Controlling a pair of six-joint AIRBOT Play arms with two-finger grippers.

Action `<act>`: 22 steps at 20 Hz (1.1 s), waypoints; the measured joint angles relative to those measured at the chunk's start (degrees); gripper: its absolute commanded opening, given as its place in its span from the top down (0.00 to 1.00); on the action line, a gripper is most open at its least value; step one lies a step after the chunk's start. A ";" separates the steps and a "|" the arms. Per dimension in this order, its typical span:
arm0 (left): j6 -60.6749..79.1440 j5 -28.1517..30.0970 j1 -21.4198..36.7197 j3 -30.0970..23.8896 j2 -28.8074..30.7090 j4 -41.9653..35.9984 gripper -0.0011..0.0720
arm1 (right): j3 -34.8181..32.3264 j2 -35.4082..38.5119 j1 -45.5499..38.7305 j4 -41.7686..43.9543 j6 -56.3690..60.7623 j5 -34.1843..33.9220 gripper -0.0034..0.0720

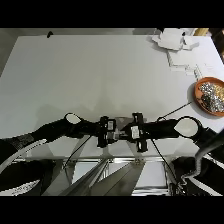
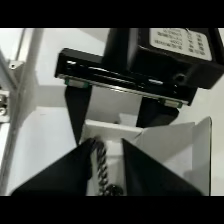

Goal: Fold the box and place the chain.

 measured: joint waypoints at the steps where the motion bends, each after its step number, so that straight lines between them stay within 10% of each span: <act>1: 0.00 0.00 0.02 0.00 0.00 0.00 0.61 | 0.07 -0.31 -0.11 -0.44 0.61 -0.94 0.58; 11: 0.00 0.00 0.02 0.00 0.00 0.00 0.61 | 5.97 7.89 -17.11 -21.38 2.82 6.88 0.59; 22: 0.00 0.00 0.02 0.00 0.00 0.02 0.61 | 6.62 -10.64 -36.50 -32.63 -5.11 11.52 0.73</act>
